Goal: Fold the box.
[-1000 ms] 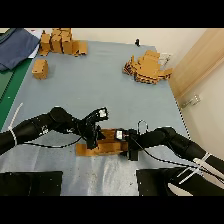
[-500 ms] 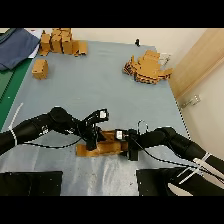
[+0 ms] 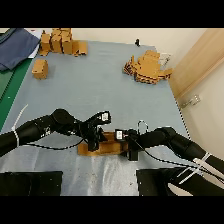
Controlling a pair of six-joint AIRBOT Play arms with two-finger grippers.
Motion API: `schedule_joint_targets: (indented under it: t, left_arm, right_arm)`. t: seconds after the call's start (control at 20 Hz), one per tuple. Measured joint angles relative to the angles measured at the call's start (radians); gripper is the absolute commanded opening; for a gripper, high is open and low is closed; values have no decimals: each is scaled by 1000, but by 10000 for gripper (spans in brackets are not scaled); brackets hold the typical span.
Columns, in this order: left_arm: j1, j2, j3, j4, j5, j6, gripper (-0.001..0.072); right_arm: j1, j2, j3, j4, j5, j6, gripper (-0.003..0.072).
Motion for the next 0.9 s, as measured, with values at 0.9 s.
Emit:
schedule_joint_targets:
  t: [0.9]
  left_arm:
    - [0, -1, 0, -7, -1, 2, 14]
  right_arm:
    - [31, -35, 1, -14, 0, 1, 465]
